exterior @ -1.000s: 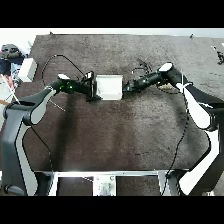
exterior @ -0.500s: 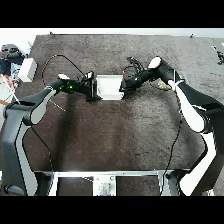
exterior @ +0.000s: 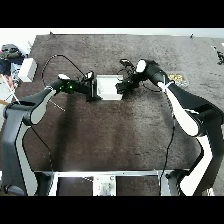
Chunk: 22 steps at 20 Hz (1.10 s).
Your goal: Fold the box and place the chain.
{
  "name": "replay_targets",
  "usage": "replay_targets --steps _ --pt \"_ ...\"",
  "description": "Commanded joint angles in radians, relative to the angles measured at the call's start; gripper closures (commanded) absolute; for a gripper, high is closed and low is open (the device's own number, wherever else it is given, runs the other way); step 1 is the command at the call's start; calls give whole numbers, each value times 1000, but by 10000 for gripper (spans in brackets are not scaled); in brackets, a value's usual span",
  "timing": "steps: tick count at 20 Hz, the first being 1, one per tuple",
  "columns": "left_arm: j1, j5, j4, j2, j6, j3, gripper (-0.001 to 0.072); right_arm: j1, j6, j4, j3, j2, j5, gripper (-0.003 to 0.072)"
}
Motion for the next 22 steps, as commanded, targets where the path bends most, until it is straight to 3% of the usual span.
replay_targets --steps 1,8,17,18,19,22 --pt "1 0 0 0 0 0 424 43 132 -170 51 -15 2 301" --pt "1 0 0 0 0 0 424 121 285 -321 151 -87 70 332" --pt "1 -1 0 0 0 0 424 125 401 -394 151 -102 67 335" --pt "1 -1 0 0 0 0 424 126 404 -393 151 -103 68 428" --pt "1 -1 0 0 0 0 424 126 405 -380 150 -103 68 470" --pt "1 -1 0 0 0 0 424 127 422 -368 150 -106 63 466"
